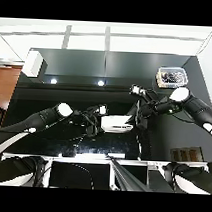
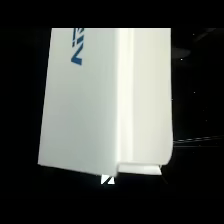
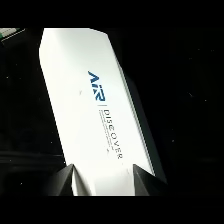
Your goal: Fold the box and place the chain.
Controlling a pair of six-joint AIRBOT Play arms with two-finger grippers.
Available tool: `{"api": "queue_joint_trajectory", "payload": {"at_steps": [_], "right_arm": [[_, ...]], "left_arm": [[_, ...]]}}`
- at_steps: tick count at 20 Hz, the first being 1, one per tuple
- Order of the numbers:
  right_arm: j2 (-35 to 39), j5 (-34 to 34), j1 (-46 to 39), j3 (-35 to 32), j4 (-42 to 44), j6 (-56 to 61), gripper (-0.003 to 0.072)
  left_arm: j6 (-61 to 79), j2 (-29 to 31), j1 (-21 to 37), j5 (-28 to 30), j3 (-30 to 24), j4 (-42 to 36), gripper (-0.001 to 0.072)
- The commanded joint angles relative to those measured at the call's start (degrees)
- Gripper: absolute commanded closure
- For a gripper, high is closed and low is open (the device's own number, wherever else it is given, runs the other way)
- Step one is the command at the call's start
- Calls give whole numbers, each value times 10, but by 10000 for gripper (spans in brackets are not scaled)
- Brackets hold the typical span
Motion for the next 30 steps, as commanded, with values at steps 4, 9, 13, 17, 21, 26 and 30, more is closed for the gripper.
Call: {"api": "queue_joint_trajectory", "payload": {"at_steps": [4, 9, 13, 17, 21, 26, 30], "right_arm": [[0, 14, 8, 0, -8, 0, 452], [0, 29, 9, 0, -18, 5, 451], [0, 33, 8, 0, -30, 9, 409], [0, 33, 8, 0, -30, 9, 407], [0, 35, 8, 0, -35, 17, 407], [4, 42, 8, 0, -37, 17, 363], [6, 39, 8, 0, -37, 17, 326]], "left_arm": [[0, 0, 0, 0, 0, 0, 433], [0, 0, 0, 0, 0, 0, 433], [0, 0, 0, 0, 0, 0, 433], [0, 0, 0, 0, 0, 0, 433], [0, 0, 0, 0, 0, 0, 433], [0, 0, 0, 0, 0, 0, 433], [0, 0, 0, 0, 0, 0, 433]]}}
